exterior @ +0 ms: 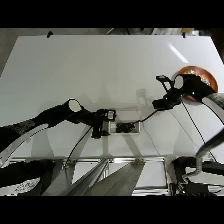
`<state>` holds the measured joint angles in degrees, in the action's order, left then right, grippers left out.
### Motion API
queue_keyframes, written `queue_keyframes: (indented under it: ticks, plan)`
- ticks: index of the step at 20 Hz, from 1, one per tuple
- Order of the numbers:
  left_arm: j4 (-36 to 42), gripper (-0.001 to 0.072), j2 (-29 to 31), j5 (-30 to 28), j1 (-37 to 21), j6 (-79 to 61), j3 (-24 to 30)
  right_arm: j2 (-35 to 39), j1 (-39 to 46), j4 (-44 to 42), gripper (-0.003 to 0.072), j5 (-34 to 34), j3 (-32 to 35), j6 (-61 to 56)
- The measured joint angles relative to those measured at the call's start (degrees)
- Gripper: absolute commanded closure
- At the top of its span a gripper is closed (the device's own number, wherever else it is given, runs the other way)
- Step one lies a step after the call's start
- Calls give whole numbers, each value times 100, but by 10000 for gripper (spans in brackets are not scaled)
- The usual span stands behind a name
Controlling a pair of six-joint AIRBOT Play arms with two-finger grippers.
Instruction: Fold the box and place the chain.
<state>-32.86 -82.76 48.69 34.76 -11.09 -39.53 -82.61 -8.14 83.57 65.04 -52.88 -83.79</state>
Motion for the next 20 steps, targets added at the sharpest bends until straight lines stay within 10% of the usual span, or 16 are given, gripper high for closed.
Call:
queue_keyframes:
  ticks: [6,9,16,20]
  plan:
    - [0,394,0,0,0,0,0,267,0,0,640,103,28,28]
    - [0,394,0,0,0,0,0,391,0,0,380,28,39,44]
    - [0,394,0,0,0,0,0,208,0,-22,407,-249,61,24]
    - [0,394,0,0,0,0,0,39,7,-79,590,-302,55,-61]
